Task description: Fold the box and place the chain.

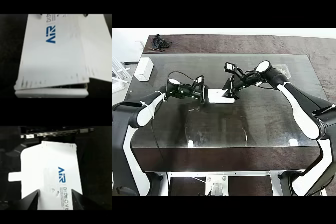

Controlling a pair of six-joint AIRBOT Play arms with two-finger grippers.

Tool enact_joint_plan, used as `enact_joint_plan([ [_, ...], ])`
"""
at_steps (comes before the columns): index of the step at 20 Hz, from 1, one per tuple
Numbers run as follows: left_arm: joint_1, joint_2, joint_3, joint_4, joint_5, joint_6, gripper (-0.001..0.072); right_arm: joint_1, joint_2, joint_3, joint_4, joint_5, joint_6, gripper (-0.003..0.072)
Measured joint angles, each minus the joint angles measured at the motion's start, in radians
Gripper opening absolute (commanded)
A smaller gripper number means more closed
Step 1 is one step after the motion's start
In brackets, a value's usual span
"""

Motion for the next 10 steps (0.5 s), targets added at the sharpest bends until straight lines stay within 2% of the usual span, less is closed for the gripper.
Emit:
enact_joint_plan([
  [4,0.000,0.000,0.000,0.000,0.000,0.000,0.0290,0.005,0.000,0.002,-0.004,-0.028,0.001,0.0495],
  [8,-0.001,0.000,0.000,0.000,-0.003,0.001,0.0290,0.005,0.016,0.002,-0.006,-0.004,0.001,0.0487],
  [9,-0.001,0.000,0.000,0.000,-0.003,0.001,0.0290,0.002,0.021,0.002,-0.005,0.012,0.002,0.0437],
  [10,-0.001,0.000,0.000,0.000,-0.003,0.001,0.0290,-0.002,0.026,0.002,-0.005,0.023,0.003,0.0435],
])
